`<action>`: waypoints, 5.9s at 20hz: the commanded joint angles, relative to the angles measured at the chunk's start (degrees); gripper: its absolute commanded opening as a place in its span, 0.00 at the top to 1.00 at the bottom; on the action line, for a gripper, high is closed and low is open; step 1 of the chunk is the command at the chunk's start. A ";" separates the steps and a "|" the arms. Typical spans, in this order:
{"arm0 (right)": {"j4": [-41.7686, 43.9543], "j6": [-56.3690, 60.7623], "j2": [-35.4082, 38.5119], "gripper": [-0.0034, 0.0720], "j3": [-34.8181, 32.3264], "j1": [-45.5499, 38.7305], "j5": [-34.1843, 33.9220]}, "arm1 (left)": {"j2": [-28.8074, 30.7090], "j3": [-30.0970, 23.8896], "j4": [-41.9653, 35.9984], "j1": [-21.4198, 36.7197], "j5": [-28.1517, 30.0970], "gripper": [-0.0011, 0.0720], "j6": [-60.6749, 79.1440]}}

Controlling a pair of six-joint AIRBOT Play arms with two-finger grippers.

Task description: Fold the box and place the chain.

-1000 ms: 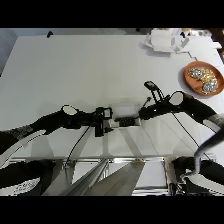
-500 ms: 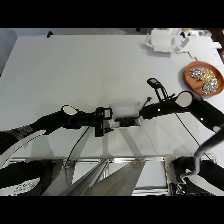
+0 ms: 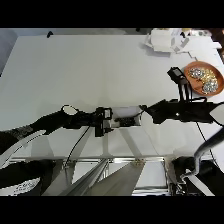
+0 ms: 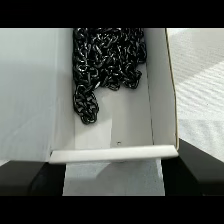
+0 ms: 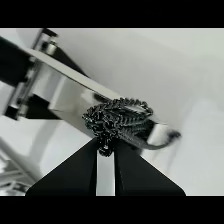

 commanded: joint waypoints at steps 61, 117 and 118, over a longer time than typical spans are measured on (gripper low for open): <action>2.93 -52.22 -32.76 0.63 16.41 9.97 10.62 | 0.02 0.04 0.02 0.00 0.00 0.80 0.00; -9.38 -52.19 -23.15 0.61 3.37 20.31 -4.70 | 0.02 0.04 0.02 0.00 -0.02 0.80 0.00; -9.40 -52.22 -23.26 0.61 3.21 20.31 -4.72 | 0.02 0.04 0.02 0.00 -0.02 0.80 0.00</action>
